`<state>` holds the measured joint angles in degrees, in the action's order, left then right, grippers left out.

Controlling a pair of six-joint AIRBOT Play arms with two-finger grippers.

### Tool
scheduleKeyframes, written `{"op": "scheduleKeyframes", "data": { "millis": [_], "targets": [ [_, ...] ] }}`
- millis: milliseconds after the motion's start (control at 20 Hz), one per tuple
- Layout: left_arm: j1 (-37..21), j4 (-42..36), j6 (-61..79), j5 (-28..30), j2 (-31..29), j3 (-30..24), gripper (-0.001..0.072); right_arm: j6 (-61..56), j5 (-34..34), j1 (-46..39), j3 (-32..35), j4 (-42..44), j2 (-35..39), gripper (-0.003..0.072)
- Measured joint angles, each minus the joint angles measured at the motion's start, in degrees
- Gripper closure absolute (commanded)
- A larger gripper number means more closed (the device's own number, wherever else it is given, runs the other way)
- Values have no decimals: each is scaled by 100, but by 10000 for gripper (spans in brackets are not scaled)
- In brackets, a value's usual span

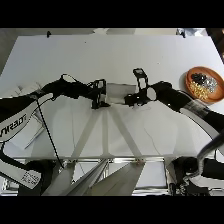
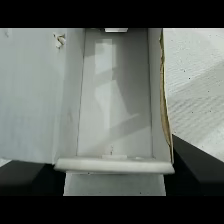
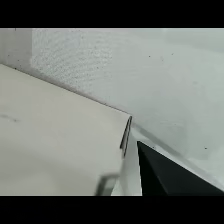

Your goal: Fold the box and place the chain.

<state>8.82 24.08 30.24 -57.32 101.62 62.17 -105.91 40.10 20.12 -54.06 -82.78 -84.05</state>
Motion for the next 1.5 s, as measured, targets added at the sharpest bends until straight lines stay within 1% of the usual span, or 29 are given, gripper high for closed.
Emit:
{"op": "scheduleKeyframes", "data": {
  "millis": [50, 100, 150, 200, 350, 400, 500, 550, 700, 800, 950, 1050, 1150, 1200, 1250, 1300, 1350, 1500],
  "targets": [
    [0, 0, 7, 0, 0, 0, 197, -177, -2, 70, -9, -72, -74, 301],
    [-2, 2, 20, 0, 0, 0, 197, -317, -7, 131, -22, -136, -127, 330],
    [-2, 2, 13, 0, 0, 2, 197, -439, -26, 197, -33, -199, -179, 534],
    [-2, 2, -17, -4, -2, 0, 197, -533, -42, 249, -48, -280, -225, 666],
    [-4, -2, -31, -17, -2, -2, 197, -710, 2, 356, -107, -376, -308, 667],
    [-4, 0, -26, -17, -2, -2, 197, -732, 2, 374, -136, -393, -326, 637],
    [-9, 2, -15, -13, -2, -2, 197, -767, -13, 400, -201, -411, -350, 395],
    [-9, 7, -9, -13, -7, -2, 197, -769, -37, 411, -238, -398, -361, 381],
    [-9, 4, -17, 9, -7, -2, 197, -769, 2, 417, -389, -409, -343, 381],
    [-9, -2, -13, 44, -7, 0, 197, -719, 136, 420, -483, -485, -208, 381],
    [-2, -17, 2, 46, -7, 0, 197, -682, 483, 358, -551, -614, 90, 381],
    [7, -63, -4, -44, -2, 0, 197, -678, 868, 275, -562, -721, 315, 381],
    [-4, -4, -17, 39, 4, -4, 197, -651, 1285, 192, -575, -946, 546, 381],
    [-9, 15, -4, 48, -4, 0, 197, -649, 1541, 164, -573, -1104, 623, 368],
    [-4, 7, 0, 42, -2, 0, 197, -649, 1764, 140, -573, -1211, 704, 326],
    [-4, 7, -2, 39, -2, 0, 197, -643, 1847, 131, -577, -1316, 763, 254],
    [-4, 9, -2, 33, -2, 0, 197, -636, 2037, 122, -575, -1349, 796, 244],
    [-4, 4, -2, 20, -2, 0, 197, -542, 2282, 92, -575, -1530, 863, 252]
  ]
}}
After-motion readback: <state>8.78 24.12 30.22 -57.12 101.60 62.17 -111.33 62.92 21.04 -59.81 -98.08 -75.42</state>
